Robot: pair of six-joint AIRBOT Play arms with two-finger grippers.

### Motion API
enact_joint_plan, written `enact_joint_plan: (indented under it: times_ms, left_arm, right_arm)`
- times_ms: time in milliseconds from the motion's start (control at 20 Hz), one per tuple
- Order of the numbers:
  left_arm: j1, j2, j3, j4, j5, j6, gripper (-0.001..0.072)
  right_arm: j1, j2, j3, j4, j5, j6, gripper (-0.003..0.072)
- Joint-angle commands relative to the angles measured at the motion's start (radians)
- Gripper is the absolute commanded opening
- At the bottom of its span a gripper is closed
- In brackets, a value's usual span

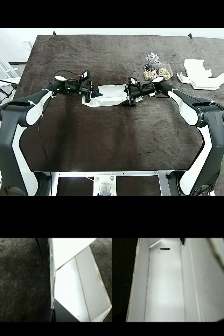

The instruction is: Fold the box and place the chain.

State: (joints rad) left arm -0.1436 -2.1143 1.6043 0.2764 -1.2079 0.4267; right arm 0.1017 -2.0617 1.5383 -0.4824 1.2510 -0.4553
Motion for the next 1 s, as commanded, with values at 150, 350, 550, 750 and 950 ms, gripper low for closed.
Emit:
enact_joint_plan:
  times_ms: [150,350,550,750,950]
  left_arm:
    - [0.000,0.000,0.000,0.000,0.000,0.000,0.0020]
    - [0.000,0.000,0.000,0.000,0.000,0.000,0.0019]
    - [0.000,0.000,0.000,0.000,0.000,0.000,0.0019]
    - [0.000,0.000,0.000,0.000,0.000,0.000,0.0019]
    - [0.000,0.000,0.000,0.000,0.000,0.000,0.0019]
  right_arm:
    - [0.003,-0.006,0.001,0.000,-0.005,-0.013,0.0701]
    - [0.003,-0.007,0.001,0.002,-0.005,-0.013,0.0694]
    - [0.003,-0.013,0.001,0.007,-0.005,-0.018,0.0627]
    - [0.002,-0.013,0.001,0.016,-0.005,-0.018,0.0627]
    - [0.002,-0.013,0.001,0.022,-0.005,-0.020,0.0577]
